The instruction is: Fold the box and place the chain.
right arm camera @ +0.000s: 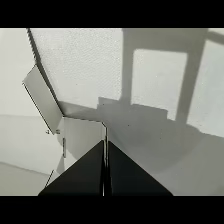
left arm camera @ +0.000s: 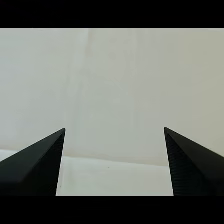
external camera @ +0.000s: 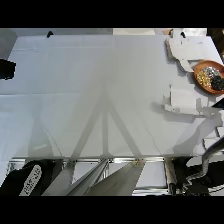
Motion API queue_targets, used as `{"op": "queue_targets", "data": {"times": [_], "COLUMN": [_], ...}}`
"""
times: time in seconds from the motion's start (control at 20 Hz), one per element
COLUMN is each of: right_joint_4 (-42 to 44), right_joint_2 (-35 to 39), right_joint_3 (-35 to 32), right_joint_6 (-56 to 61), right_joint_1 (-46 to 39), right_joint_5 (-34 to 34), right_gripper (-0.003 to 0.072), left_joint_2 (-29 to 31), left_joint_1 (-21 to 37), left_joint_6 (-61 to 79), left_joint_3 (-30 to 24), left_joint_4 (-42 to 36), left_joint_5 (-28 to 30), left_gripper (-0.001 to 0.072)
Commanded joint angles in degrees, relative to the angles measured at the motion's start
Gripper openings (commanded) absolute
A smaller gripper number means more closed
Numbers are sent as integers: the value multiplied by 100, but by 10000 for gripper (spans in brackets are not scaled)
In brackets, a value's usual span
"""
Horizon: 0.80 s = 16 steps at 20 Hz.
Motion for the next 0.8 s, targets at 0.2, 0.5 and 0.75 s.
{"op": "queue_targets", "data": {"times": [0.2, 0.5, 0.75], "right_joint_4": [114, 1375, 2052], "right_joint_2": [15, 192, 905], "right_joint_3": [7, 4, 4], "right_joint_6": [-638, -710, -664], "right_joint_1": [509, 1659, 2879], "right_joint_5": [201, 256, -310], "right_gripper": [6, 5, 4], "left_joint_2": [4, 4, 4], "left_joint_1": [-2, -2, -2], "left_joint_6": [2, 2, 2], "left_joint_3": [4, 7, 7], "left_joint_4": [2, 2, 2], "left_joint_5": [0, 0, 0], "left_gripper": [694, 694, 694]}}
